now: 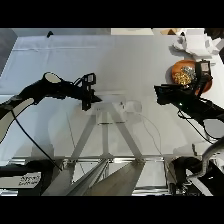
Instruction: Fold the box and place the chain.
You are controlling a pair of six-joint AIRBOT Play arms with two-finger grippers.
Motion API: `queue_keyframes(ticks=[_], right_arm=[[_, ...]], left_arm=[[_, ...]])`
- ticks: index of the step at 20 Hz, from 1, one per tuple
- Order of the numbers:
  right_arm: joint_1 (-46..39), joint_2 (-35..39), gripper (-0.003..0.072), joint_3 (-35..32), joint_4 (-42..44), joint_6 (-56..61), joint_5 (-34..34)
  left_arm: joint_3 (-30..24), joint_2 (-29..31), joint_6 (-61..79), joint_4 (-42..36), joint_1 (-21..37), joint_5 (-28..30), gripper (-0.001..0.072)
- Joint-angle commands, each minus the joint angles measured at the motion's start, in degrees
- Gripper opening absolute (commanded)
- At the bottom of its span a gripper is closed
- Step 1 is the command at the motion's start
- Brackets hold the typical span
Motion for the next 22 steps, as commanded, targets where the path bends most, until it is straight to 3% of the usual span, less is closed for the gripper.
queue_keyframes(ticks=[1,6,12,22], right_arm=[[0.0,0.0,0.0359,0.0,0.0,0.0,0.0],[0.0,0.0,0.0358,0.0,0.0,0.0,0.0],[0.0,0.0,0.0358,0.0,0.0,0.0,0.0],[0.0,0.0,0.0358,0.0,0.0,0.0,0.0]], left_arm=[[0.0,-3.2,1.8,-0.5,-0.3,0.6,0.0007],[0.0,-4.5,3.1,-1.0,-0.3,0.6,0.0007],[0.0,-4.5,9.1,-7.6,-0.3,0.5,0.0006],[0.0,-4.5,6.4,1.0,-0.3,-0.3,0.0005]])
